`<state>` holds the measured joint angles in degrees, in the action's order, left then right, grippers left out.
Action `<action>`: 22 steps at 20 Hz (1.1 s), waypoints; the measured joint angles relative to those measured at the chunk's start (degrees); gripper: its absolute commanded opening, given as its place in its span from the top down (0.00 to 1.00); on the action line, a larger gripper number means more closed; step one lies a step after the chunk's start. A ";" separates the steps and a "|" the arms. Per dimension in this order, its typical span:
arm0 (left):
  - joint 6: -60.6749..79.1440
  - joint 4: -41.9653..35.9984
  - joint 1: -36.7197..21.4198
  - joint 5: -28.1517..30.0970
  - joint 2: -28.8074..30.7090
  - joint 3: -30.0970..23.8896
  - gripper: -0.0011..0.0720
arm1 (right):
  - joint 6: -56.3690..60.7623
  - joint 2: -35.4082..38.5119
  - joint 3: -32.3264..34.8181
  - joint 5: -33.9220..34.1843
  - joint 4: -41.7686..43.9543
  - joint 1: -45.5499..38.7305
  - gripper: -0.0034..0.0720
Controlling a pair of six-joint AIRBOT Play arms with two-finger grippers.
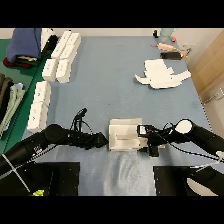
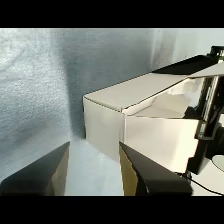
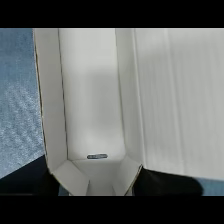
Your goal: Fold the box.
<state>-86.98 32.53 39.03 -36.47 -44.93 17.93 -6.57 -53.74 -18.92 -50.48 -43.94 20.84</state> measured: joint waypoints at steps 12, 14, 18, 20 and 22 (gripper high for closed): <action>2.89 -4.74 0.59 -1.05 0.00 1.09 0.36 | 0.00 0.00 0.00 0.00 0.00 0.00 0.26; 3.34 -5.22 0.72 0.15 -0.13 1.09 0.37 | 0.00 0.00 0.00 0.00 0.00 0.00 0.26; 2.75 -5.46 1.53 1.86 -1.95 1.51 0.38 | 0.00 0.00 0.00 0.00 0.00 0.00 0.26; 0.28 -3.91 3.50 2.60 -3.82 2.91 0.38 | -0.02 0.00 0.00 0.00 0.00 0.00 0.26; -6.05 1.97 6.58 3.23 -6.01 5.33 0.38 | -0.02 0.00 0.00 0.02 0.00 0.00 0.25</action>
